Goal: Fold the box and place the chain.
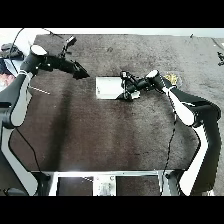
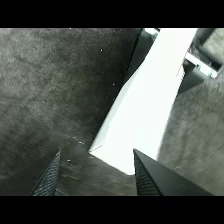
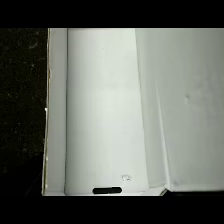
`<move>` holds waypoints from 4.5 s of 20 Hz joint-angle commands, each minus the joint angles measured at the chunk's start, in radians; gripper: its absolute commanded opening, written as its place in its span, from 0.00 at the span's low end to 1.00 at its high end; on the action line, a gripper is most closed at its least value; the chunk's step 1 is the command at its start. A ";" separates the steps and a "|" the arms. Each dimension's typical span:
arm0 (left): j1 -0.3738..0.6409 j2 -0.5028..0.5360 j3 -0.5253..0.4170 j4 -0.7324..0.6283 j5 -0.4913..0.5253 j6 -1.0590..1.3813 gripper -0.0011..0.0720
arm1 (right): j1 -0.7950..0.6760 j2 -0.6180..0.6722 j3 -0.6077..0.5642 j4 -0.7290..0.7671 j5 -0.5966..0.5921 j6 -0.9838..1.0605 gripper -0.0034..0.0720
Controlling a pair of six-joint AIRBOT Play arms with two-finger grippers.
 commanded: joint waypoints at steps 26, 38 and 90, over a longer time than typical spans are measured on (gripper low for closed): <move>-0.076 -0.225 0.000 -0.072 -0.115 0.634 1.00 | 0.001 0.000 0.000 0.000 0.000 0.000 0.66; -0.111 -0.251 0.000 -0.082 -0.015 0.636 1.00 | 0.001 0.000 0.000 0.000 0.000 0.000 0.66; -0.125 -0.268 0.000 -0.092 -0.038 0.649 0.60 | 0.001 0.000 0.000 0.000 0.000 0.000 0.66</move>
